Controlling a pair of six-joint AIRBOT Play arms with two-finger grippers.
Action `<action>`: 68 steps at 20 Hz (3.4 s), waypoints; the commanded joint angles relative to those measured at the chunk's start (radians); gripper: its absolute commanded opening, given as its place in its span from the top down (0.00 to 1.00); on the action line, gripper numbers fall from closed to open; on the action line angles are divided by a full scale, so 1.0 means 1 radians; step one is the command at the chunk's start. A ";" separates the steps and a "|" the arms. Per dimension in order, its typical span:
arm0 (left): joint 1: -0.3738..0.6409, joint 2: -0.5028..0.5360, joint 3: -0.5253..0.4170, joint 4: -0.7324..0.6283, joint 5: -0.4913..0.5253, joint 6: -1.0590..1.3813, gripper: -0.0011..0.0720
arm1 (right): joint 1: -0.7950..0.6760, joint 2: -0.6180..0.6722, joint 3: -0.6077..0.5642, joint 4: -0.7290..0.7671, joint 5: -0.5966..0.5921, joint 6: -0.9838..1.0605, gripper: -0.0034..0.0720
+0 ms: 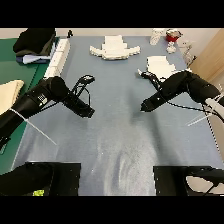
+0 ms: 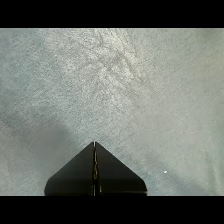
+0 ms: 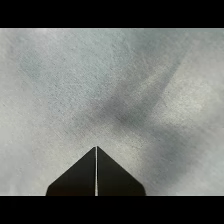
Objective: Fold the box.
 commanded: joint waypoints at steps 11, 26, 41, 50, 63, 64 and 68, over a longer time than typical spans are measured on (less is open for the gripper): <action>0.001 0.001 0.000 0.000 0.000 0.000 0.96 | 0.000 -0.001 0.000 0.001 0.000 0.000 0.95; 0.001 0.001 0.000 0.000 0.000 0.000 0.96 | -0.287 -0.181 0.407 -0.359 -0.047 0.610 0.65; 0.001 0.001 0.000 0.000 0.000 0.000 0.96 | -0.565 -0.825 1.045 -0.044 0.027 0.512 0.64; 0.001 0.001 0.000 0.000 0.000 0.000 0.96 | -0.565 -0.771 1.045 0.056 -0.112 0.475 0.95; 0.001 0.001 0.000 0.000 0.000 0.000 0.96 | -0.482 -0.301 0.321 0.094 -0.192 0.406 0.96; 0.001 0.001 0.000 0.000 0.000 0.000 0.96 | -0.471 -0.222 0.210 0.094 -0.145 0.406 0.96; 0.001 0.001 0.000 0.000 0.000 0.000 0.96 | -0.420 0.077 -0.134 0.094 -0.071 0.406 0.96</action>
